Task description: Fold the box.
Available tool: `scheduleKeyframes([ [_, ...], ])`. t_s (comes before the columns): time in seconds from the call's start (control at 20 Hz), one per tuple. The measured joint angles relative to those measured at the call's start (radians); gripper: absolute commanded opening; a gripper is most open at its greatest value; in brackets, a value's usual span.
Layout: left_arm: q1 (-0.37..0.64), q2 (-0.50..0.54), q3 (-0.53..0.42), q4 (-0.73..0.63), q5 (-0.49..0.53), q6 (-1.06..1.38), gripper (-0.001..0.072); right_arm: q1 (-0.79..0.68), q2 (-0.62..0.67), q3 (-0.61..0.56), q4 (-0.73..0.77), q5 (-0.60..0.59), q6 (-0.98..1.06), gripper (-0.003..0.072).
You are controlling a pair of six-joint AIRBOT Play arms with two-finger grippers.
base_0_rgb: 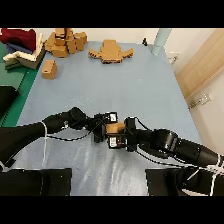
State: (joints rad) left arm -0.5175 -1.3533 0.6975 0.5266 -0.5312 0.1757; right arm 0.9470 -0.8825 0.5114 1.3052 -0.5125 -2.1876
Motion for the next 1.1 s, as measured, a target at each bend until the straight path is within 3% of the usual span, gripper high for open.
scheduleKeyframes([
  [0.15, 0.0, 0.0, 0.0, 0.0, 0.0, 0.0, 0.0324, 0.0, 0.037, 0.0, -0.001, 0.002, 0.0, 0.0312],
  [0.2, 0.0, 0.0, 0.0, 0.0, 0.0, 0.0, 0.0324, 0.0, 0.049, 0.0, -0.006, -0.001, 0.0, 0.0313],
  [0.35, 0.0, 0.0, 0.0, 0.0, 0.0, 0.0, 0.0325, 0.0, 0.071, 0.0, -0.024, -0.02, 0.0, 0.0311],
  [0.45, 0.0, 0.0, 0.0, 0.0, 0.0, 0.0, 0.0325, 0.0, 0.078, 0.0, -0.031, -0.035, 0.0, 0.0003],
  [1.1, 0.0, 0.0, 0.0, 0.0, 0.0, 0.0, 0.0324, -0.011, 0.063, -0.002, -0.047, -0.101, 0.018, 0.0017],
])
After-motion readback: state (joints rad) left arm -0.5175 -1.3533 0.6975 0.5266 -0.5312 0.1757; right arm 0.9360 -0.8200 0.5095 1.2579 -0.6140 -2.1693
